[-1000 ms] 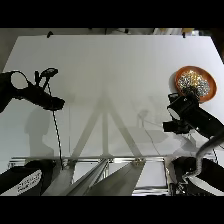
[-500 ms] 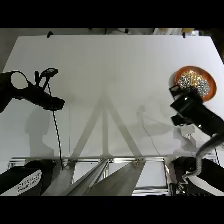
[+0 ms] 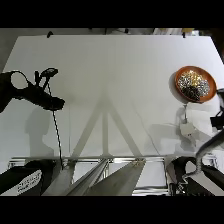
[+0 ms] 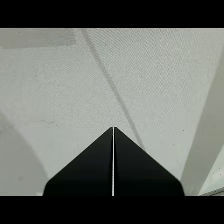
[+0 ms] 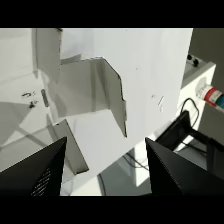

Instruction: Fold the box and place the chain.

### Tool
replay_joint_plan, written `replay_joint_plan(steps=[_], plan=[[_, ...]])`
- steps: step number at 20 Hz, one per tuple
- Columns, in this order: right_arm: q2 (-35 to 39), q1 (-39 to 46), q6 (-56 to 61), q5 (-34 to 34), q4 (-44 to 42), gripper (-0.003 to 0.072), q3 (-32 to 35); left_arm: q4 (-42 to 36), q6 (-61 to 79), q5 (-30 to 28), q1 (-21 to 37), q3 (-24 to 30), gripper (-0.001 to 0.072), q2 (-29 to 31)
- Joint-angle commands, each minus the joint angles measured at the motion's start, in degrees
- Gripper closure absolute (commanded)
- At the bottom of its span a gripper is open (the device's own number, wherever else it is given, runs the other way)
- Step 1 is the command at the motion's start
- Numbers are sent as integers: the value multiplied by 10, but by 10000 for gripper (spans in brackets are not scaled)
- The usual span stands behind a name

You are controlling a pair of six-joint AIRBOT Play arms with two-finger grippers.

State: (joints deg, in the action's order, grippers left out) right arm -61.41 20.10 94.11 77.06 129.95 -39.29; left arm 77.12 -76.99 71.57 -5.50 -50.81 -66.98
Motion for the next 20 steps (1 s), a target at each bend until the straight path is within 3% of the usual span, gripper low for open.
replay_joint_plan(steps=[1,3,8,9,10,11,16,20], plan=[[-1,100,-43,-71,-22,187,0,0,0,0,0,0,702,0],[-13,123,-43,-92,-18,343,-1,0,0,0,0,0,702,0],[-66,146,-42,-95,-33,368,0,0,0,0,0,0,702,0],[-75,146,-42,-98,-42,420,0,0,0,0,0,0,702,0],[-79,146,-42,-100,-54,518,0,0,0,0,0,0,702,0],[-80,146,-42,-99,-74,671,0,0,0,0,0,0,702,0],[-26,57,-47,-70,-162,670,0,0,0,0,0,0,702,0],[78,-59,-90,-84,-344,671,23,0,0,0,0,0,702,0]])
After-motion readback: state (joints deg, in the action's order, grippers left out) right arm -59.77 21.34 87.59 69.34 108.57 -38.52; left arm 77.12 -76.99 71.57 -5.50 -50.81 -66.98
